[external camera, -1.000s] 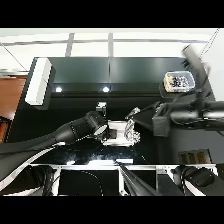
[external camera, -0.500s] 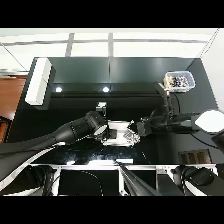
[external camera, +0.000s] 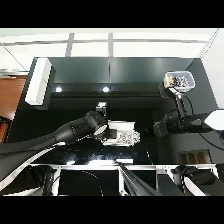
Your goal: Fold the box and place the chain.
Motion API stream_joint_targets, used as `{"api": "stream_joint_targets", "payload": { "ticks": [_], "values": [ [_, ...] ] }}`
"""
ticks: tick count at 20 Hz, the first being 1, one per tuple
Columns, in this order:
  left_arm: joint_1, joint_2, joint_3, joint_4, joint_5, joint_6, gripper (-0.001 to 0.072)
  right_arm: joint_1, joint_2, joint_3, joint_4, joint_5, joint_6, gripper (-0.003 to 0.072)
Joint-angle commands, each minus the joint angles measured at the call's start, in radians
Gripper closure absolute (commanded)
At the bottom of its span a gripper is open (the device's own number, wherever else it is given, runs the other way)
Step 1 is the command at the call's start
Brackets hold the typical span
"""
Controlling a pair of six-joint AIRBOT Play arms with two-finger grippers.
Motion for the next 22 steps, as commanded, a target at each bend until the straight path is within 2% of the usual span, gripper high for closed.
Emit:
{"api": "stream_joint_targets", "payload": {
  "ticks": [1,3,4,6,8,9,12,15,17,22],
  "values": [
    [0.000,0.000,0.000,0.000,0.003,0.000,0.0683,-0.040,0.018,-0.133,-0.065,-0.150,-0.246,0.0151],
    [0.000,0.000,0.000,0.000,0.003,0.000,0.0683,0.009,0.017,-0.215,-0.026,-0.260,-0.393,0.0128],
    [0.000,0.000,0.000,0.000,0.003,0.000,0.0683,0.039,0.017,-0.245,-0.024,-0.307,-0.454,-0.0014],
    [0.000,0.000,0.000,0.000,0.003,0.000,0.0683,0.109,0.010,-0.285,-0.032,-0.375,-0.584,-0.0022],
    [0.000,0.000,0.000,0.000,0.004,0.000,0.0683,0.172,-0.045,-0.286,0.001,-0.423,-0.651,-0.0022],
    [0.000,0.000,0.000,0.000,0.004,0.000,0.0683,0.205,-0.074,-0.286,0.027,-0.436,-0.755,-0.0023],
    [0.000,0.000,0.000,0.000,0.004,0.000,0.0684,0.248,-0.135,-0.286,0.148,-0.440,-1.058,-0.0022],
    [0.000,0.000,0.000,0.000,0.004,0.000,0.0683,0.248,-0.169,-0.286,0.263,-0.456,-1.231,-0.0022],
    [0.000,0.000,0.000,0.000,0.004,0.000,0.0683,0.248,-0.198,-0.286,0.291,-0.476,-1.291,-0.0022],
    [0.000,0.000,0.000,0.000,0.004,0.000,0.0683,0.248,-0.251,-0.286,0.292,-0.507,-1.291,-0.0021]
  ]
}}
